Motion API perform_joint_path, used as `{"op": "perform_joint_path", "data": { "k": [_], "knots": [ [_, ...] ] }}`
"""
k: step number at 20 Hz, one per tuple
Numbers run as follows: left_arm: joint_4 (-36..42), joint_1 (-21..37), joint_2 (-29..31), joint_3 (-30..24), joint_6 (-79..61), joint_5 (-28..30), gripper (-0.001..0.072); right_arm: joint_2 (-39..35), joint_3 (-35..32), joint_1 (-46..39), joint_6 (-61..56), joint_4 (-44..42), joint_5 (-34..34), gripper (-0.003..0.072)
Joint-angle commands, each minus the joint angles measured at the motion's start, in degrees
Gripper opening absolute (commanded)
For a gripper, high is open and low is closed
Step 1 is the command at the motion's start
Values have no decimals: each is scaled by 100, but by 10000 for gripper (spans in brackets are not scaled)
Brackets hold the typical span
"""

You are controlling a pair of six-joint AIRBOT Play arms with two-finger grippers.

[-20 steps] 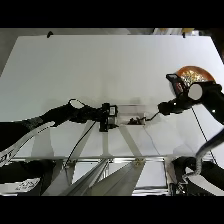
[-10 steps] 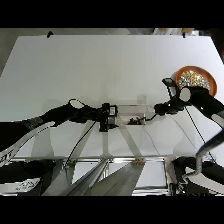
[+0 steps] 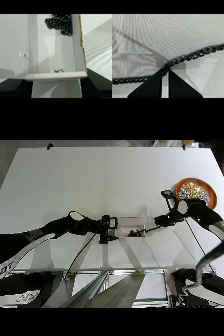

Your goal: Fold the box and place the chain.

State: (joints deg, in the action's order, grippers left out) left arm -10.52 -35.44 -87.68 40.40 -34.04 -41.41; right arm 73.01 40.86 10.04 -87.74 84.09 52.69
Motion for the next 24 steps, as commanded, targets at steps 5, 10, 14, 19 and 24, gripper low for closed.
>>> {"op": "perform_joint_path", "data": {
  "k": [5,10,14,19,24],
  "knots": [
    [0,0,0,0,-2,2,68,-1388,7,463,120,-61,994,20],
    [0,-2,0,0,-2,0,68,-2885,7,848,118,-1014,1246,20],
    [0,-2,0,0,-2,-44,68,-3407,7,999,122,-2000,1169,20],
    [0,0,0,0,-2,-63,68,-3456,7,1460,125,-2691,557,20],
    [0,-2,0,0,-2,-61,68,-3427,7,2162,120,-2758,-564,20]
  ]
}}
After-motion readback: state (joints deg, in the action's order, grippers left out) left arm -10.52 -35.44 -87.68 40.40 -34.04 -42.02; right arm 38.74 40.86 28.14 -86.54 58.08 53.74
